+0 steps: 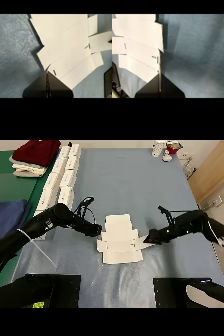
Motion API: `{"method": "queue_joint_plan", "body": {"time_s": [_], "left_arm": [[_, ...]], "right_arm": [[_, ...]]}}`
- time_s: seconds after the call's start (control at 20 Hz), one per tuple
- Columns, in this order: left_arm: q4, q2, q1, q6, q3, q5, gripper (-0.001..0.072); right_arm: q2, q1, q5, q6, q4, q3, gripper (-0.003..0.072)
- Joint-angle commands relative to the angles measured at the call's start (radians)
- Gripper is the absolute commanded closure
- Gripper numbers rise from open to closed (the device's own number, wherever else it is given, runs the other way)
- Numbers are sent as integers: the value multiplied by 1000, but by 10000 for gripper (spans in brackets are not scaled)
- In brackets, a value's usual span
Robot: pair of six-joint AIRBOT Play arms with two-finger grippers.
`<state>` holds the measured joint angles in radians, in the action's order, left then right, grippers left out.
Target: Fold the box.
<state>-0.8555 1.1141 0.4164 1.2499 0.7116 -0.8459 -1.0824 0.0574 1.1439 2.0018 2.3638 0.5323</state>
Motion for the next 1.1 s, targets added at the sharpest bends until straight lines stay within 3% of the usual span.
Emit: {"method": "queue_joint_plan", "body": {"time_s": [0.0, 0.25, 0.3, 0.35, 0.55, 0.8, 1.05], "left_arm": [[11, 0, -21, 0, 15, -37, 694], [11, 0, -143, -2, 116, -195, 685], [11, 0, -167, -4, 127, -204, 411], [14, 1, -183, -5, 130, -201, 184], [82, 53, -217, -67, 130, -203, 192], [339, 209, -217, -328, 139, -211, 192], [347, 410, -217, -422, 245, -363, 192]], "right_arm": [[159, 57, -104, -100, -14, -144, 683], [363, 57, -172, -39, -14, -225, 683], [403, 57, -187, -36, -15, -241, 683], [430, 57, -196, -37, -15, -256, 683], [428, 69, -194, -13, -21, -280, 683], [422, 132, -204, -11, -22, -280, 683], [422, 137, -211, -11, -27, -280, 683]]}}
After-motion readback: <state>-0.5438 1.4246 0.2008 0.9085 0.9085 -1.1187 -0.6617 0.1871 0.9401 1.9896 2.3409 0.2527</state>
